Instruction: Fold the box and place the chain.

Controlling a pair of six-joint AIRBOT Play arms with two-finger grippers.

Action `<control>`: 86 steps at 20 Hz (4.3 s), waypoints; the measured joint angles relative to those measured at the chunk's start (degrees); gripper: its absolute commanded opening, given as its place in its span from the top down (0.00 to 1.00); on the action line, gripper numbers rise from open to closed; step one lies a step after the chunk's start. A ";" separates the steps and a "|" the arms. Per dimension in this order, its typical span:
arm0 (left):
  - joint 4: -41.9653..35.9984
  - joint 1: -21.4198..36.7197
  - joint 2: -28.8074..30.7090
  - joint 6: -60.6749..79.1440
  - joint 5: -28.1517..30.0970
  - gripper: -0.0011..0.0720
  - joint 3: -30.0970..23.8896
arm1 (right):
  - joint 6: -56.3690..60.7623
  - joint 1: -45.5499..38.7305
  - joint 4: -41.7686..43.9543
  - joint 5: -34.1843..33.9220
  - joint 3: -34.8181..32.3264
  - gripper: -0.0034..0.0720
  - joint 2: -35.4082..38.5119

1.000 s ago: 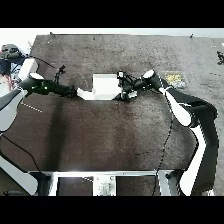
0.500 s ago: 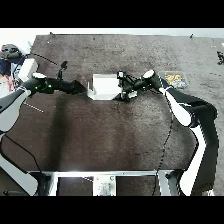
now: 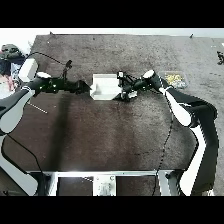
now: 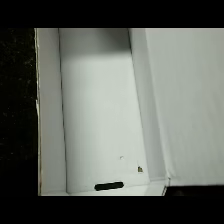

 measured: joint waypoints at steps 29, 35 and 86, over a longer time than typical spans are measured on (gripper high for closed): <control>52.94 -19.52 -0.66 -56.54 6.54 0.55 15.43 | 0.00 0.00 0.00 0.00 0.00 0.32 0.00; 69.72 -24.96 -6.78 -69.11 -4.04 0.58 26.45 | 0.00 0.00 0.02 0.00 0.00 0.33 0.00; 49.05 -11.87 -0.76 -19.21 -4.87 0.15 35.15 | 0.02 0.00 0.02 0.00 0.00 0.33 0.00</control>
